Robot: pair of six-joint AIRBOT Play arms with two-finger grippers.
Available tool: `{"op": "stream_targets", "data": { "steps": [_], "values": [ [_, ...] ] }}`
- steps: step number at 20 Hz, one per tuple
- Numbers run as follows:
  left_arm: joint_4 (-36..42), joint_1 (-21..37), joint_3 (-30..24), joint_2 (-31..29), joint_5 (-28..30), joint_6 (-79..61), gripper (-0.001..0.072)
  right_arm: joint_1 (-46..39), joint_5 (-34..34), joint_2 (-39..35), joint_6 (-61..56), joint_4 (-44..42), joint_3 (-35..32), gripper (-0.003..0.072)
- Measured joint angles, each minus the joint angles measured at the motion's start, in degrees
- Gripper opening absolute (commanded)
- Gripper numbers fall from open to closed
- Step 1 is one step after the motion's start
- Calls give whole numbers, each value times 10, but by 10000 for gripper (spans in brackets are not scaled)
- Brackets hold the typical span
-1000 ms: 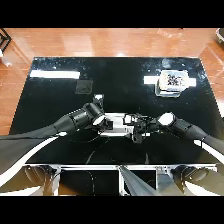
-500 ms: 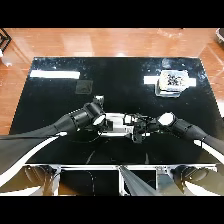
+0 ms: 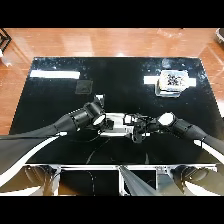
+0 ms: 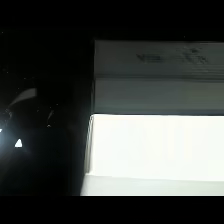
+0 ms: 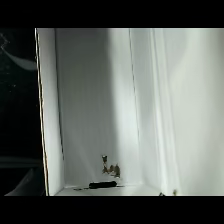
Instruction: Fold the box and place the chain.
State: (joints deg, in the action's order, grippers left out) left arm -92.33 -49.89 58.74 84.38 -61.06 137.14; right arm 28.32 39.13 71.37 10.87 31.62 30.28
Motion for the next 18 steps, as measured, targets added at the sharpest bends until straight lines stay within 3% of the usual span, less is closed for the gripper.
{"op": "stream_targets", "data": {
  "steps": [1,3,4,5,12,18],
  "values": [
    [0,1,0,0,3,-1,29,0,0,0,-1,0,0,415],
    [0,0,0,0,4,-2,23,0,0,0,0,0,0,417],
    [0,0,0,0,5,-2,23,0,0,0,0,0,0,535],
    [0,0,0,0,5,-3,23,0,0,0,0,0,0,710],
    [-5,7,0,-2,-18,-5,22,-1,2,-28,-12,4,0,711],
    [-15,10,0,-2,-26,-13,23,-1,21,-68,-49,102,0,703]
  ]
}}
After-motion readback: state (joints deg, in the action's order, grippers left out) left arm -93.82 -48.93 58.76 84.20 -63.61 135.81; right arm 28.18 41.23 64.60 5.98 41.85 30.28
